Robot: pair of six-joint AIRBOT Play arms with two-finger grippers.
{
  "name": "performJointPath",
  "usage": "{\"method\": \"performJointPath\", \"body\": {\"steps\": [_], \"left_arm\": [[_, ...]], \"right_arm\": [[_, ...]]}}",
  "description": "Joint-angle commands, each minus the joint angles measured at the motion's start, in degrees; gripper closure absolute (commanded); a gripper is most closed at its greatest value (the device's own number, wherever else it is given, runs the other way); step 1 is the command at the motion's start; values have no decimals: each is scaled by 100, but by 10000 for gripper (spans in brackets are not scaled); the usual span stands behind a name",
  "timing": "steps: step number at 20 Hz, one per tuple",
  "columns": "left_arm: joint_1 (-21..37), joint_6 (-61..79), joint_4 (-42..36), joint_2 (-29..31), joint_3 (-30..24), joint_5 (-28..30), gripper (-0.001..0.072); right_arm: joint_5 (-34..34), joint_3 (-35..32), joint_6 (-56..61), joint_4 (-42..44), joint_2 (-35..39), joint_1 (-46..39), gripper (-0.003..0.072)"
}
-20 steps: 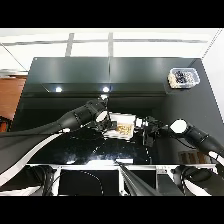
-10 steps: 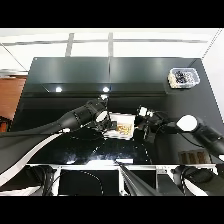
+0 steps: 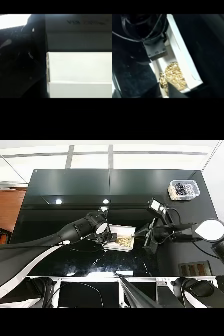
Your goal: Fold the box and place the chain.
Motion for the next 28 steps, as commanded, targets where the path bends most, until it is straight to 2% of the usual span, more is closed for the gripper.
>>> {"method": "performJointPath", "body": {"steps": [1, 2, 5, 8, 9, 10, 11, 14, 18, 20, 21, 23, 24, 25, 26, 27, 28], "left_arm": [[4, 0, 2, 2, -4, 122, 678], [7, 0, 0, 2, -4, 122, 678], [7, -22, -37, 2, 0, 87, 680], [4, -72, -138, 11, 2, 72, 676], [4, -105, -170, 28, 7, 72, 600], [4, -181, -166, 52, 35, 26, 382], [4, -223, -142, 70, 111, -96, 291], [4, -50, 133, 232, 402, -542, 291], [87, 1128, 39, 883, 487, -1255, 291], [356, 2114, -11, 1355, 417, -1784, 291], [575, 2503, -9, 1626, 315, -1862, 291], [1270, 3128, -195, 2225, -105, -1550, 291], [1735, 3598, -634, 2494, -411, -1123, 291], [2343, 4409, -1622, 2710, -807, -573, 291], [2968, 5604, -2966, 2796, -1187, -310, 291], [3624, 7128, -4413, 2785, -1593, -348, 291], [4138, 8349, -5462, 2736, -1950, -542, 291]], "right_arm": [[-302, 9, 374, 50, -214, 98, 197], [-361, 24, 452, -90, -203, 39, 129], [133, 297, 758, -520, -72, -575, 130], [719, 409, 774, -599, 63, -1386, 130], [907, 409, 774, -601, 66, -1622, 129], [1060, 409, 774, -601, 66, -1801, 130], [1169, 409, 774, -601, 66, -1950, 129], [1141, 407, 772, -603, 66, -2138, 130], [990, 407, 772, -605, 66, -2149, 129], [979, 407, 772, -660, 66, -2149, 129], [970, 407, 772, -728, 66, -2149, 130], [970, 407, 774, -852, 66, -2149, 129], [966, 404, 774, -872, 66, -2149, 130], [940, 404, 774, -868, 66, -2149, 130], [887, 404, 774, -866, 66, -2149, 129], [839, 404, 774, -868, 66, -2149, 130], [811, 404, 774, -868, 66, -2149, 130]]}}
